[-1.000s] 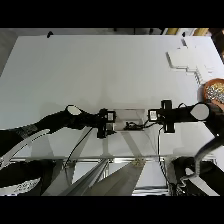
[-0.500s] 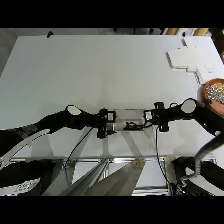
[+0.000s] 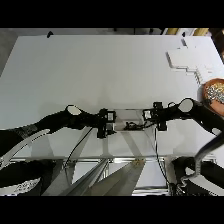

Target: Fold the box and place the chain.

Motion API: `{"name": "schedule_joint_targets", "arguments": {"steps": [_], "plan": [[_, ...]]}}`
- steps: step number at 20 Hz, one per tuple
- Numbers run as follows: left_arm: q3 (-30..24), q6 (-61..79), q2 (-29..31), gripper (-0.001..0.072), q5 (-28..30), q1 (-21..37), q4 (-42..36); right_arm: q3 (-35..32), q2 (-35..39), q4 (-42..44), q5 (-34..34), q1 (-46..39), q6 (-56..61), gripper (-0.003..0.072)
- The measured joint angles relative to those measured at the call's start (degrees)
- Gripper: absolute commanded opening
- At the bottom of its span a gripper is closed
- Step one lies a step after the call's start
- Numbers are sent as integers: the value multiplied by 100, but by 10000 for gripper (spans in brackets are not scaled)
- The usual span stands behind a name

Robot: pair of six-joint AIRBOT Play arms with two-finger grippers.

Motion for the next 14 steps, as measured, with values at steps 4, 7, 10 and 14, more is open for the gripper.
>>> {"name": "schedule_joint_targets", "arguments": {"steps": [4, 7, 10, 14], "plan": [[0, 0, -2, 275, 0, 0, 0, -2, 708, -420, 149, 0, 411, 18], [0, 0, -2, 275, 0, 0, 2, -2, 1554, -474, 501, -2, 623, 18], [0, 0, -2, 275, 0, 0, 2, -4, 2247, 31, 927, -2, 713, 18], [0, 0, -2, 275, 0, 0, 0, -15, 2629, 1526, 1401, 11, 754, 18]]}}
